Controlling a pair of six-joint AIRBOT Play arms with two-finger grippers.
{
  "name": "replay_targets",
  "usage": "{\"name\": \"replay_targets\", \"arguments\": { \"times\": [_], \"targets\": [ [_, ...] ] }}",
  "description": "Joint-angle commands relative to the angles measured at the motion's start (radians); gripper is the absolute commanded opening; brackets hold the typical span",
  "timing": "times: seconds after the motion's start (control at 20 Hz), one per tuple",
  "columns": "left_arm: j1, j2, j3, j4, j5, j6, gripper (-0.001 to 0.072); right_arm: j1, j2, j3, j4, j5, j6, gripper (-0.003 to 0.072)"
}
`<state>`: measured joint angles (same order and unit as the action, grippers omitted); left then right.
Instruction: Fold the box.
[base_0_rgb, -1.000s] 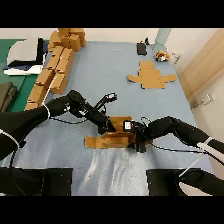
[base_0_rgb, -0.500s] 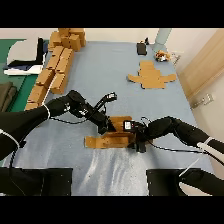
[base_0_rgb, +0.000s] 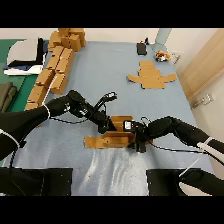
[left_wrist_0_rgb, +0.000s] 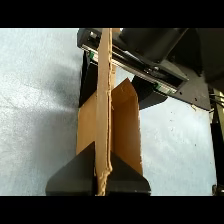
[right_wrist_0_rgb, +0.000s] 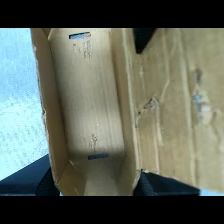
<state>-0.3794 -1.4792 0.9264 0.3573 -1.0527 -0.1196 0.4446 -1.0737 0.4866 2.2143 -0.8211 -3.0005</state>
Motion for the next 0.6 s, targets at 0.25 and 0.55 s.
{"name": "replay_targets", "arguments": {
  "times": [0.25,0.55],
  "targets": [
    [0.001,0.002,0.001,0.006,0.008,-0.013,0.0249,0.000,0.001,0.000,0.000,0.000,0.000,0.0470],
    [0.002,0.027,0.002,0.056,0.006,-0.127,0.0376,0.000,0.001,0.000,0.000,0.001,0.000,0.0469]
  ]
}}
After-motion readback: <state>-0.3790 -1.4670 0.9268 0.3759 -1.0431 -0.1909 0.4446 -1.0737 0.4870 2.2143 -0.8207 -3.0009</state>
